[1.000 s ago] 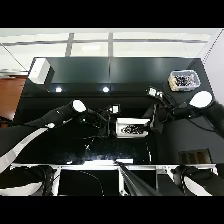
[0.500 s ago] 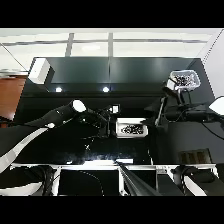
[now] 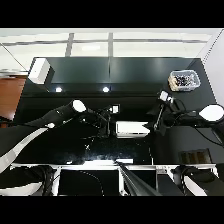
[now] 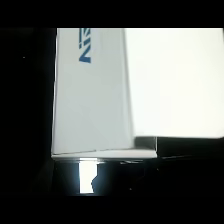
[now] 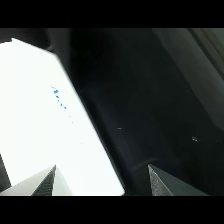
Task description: Fold the box and place the chain.
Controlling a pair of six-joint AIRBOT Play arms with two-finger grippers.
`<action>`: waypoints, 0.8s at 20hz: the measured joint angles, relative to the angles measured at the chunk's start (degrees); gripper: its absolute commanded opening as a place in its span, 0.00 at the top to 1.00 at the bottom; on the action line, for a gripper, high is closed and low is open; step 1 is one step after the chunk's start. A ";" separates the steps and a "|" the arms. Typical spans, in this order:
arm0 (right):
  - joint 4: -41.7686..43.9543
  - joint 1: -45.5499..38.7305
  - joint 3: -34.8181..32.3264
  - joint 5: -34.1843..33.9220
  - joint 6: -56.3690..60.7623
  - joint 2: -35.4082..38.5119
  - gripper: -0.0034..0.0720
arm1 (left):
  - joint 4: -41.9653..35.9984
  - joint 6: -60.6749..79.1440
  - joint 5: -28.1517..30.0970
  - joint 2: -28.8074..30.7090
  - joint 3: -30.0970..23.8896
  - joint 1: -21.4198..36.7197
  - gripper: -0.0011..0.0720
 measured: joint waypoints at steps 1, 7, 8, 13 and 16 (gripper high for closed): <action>-0.13 1.14 -0.22 -0.09 -1.03 -0.24 0.02 | 0.00 0.00 0.00 0.00 0.00 0.00 0.30; -4.98 6.34 -0.68 -0.15 -3.45 -0.81 0.02 | 0.00 -0.02 0.00 0.00 0.00 0.00 0.30; -5.38 6.67 -0.68 -0.22 -3.61 -0.83 0.02 | 0.00 0.00 0.00 0.00 0.00 0.00 0.30; -6.25 7.30 -0.68 -0.85 -3.96 -0.85 0.02 | 0.00 -0.02 0.00 0.00 0.00 0.00 0.30; -6.32 7.41 -0.68 -1.49 -4.02 -0.85 0.02 | 0.00 -0.02 0.00 0.00 0.00 0.00 0.30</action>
